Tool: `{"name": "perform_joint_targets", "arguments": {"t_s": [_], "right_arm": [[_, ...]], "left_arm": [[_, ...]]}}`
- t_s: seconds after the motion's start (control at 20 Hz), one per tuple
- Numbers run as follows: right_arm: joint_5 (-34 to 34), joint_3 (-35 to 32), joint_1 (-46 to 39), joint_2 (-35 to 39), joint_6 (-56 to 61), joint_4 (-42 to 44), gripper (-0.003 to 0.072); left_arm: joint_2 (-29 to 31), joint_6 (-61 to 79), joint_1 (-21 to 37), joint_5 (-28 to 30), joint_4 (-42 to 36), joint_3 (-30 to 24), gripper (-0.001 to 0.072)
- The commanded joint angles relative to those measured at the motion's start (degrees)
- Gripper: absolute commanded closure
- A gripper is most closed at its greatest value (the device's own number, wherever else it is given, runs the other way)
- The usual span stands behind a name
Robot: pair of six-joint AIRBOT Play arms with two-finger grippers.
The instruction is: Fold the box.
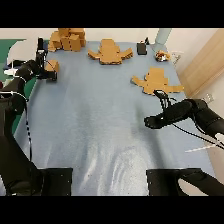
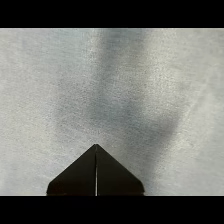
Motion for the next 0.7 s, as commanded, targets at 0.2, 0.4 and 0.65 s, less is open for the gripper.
{"name": "perform_joint_targets", "arguments": {"t_s": [0.2, 0.4, 0.65], "right_arm": [[0.0, 0.02, -0.04, -0.04, 0.0, -0.02, 0.0685], [-0.02, 0.02, -0.02, -0.04, 0.0, -0.02, 0.0684], [0.0, 0.02, -0.02, -0.04, 0.0, 0.0, 0.0684]], "left_arm": [[2.34, -6.82, 1.22, -9.66, 0.07, 0.26, 0.0004], [8.17, -6.82, 1.53, -17.27, 0.39, 0.26, 0.0005], [15.8, -6.88, 0.66, -31.85, -2.34, 0.28, 0.0697]]}}
